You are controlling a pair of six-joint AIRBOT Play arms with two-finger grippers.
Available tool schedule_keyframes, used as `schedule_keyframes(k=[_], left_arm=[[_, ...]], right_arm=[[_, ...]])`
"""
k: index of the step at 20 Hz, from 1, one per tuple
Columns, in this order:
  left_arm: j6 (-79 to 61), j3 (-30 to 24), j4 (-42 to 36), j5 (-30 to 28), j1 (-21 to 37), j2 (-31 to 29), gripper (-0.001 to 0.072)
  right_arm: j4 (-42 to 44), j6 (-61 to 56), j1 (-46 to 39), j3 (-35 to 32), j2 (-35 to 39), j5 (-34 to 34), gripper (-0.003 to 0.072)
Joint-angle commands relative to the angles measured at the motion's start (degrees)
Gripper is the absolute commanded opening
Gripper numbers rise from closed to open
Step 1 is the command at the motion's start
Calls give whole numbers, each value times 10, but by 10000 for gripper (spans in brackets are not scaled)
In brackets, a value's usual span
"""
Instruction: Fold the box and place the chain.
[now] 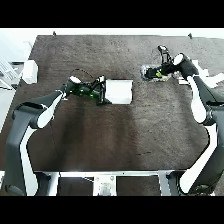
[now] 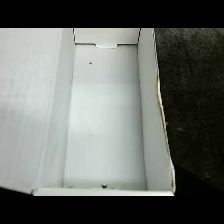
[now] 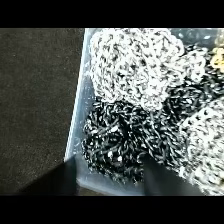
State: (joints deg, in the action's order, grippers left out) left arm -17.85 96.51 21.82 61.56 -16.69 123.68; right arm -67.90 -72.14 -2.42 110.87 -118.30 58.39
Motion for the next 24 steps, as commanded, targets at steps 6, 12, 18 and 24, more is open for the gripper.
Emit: schedule_keyframes(k=[6, 12, 18, 24], left_arm=[[0, 0, 0, 0, 1, 0, 233], [0, 0, 0, 0, 1, 0, 233], [0, 0, 0, 0, 1, 0, 233], [0, 0, 0, 0, 1, 0, 233]], right_arm=[[-4, 1, 1, 54, -8, 12, 5], [-56, -16, 1, 55, 80, 13, 2], [-118, -16, 43, 55, 321, -2, 2], [-200, -24, 130, 55, 469, -9, 1]])
